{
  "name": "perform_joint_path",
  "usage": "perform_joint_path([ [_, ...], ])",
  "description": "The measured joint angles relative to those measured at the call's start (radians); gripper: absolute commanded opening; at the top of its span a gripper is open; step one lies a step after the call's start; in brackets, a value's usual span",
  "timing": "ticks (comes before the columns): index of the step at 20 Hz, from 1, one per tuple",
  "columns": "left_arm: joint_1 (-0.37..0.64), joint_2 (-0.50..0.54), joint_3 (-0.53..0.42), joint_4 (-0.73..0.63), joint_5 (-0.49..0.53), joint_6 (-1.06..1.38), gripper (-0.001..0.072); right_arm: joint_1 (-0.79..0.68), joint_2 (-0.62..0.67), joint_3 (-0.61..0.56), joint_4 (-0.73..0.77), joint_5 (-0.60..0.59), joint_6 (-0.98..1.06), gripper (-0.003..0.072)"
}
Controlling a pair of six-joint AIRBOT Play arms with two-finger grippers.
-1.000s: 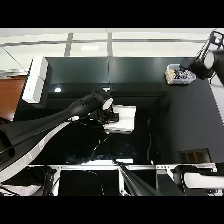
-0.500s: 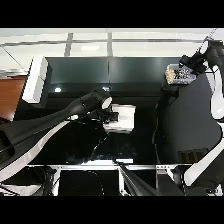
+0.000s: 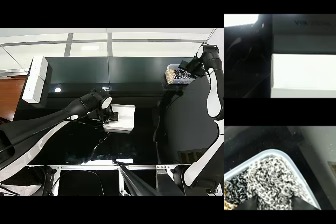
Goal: Fold the box and place the chain.
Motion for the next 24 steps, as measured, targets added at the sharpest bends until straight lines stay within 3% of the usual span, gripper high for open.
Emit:
perform_joint_path([
  [1, 0.0, 0.0, 0.0, 0.0, 0.0, 0.0, 0.0029, 0.0, -0.002, -0.002, 0.008, 0.0, -0.001, 0.0071],
  [2, 0.0, 0.0, 0.0, 0.0, 0.0, 0.0, 0.0029, 0.0, -0.003, -0.003, 0.011, 0.006, -0.006, 0.0012],
  [8, 0.0, -0.001, 0.0, 0.0, 0.004, 0.0, 0.0029, 0.0, 0.065, -0.007, 0.042, 0.07, -0.104, 0.0011],
  [16, 0.0, -0.001, 0.0, 0.0, 0.005, 0.0, 0.0029, 0.009, 0.389, -0.01, 0.063, 0.154, -0.345, 0.0012],
  [19, 0.0, -0.001, 0.0, 0.0, 0.005, 0.0, 0.0029, 0.006, 0.509, -0.011, 0.137, 0.172, -0.397, 0.0012],
  [24, 0.0, -0.001, 0.0, 0.0, 0.005, 0.0, 0.0029, 0.025, 0.696, -0.047, 0.417, 0.227, -0.5, 0.0012],
])
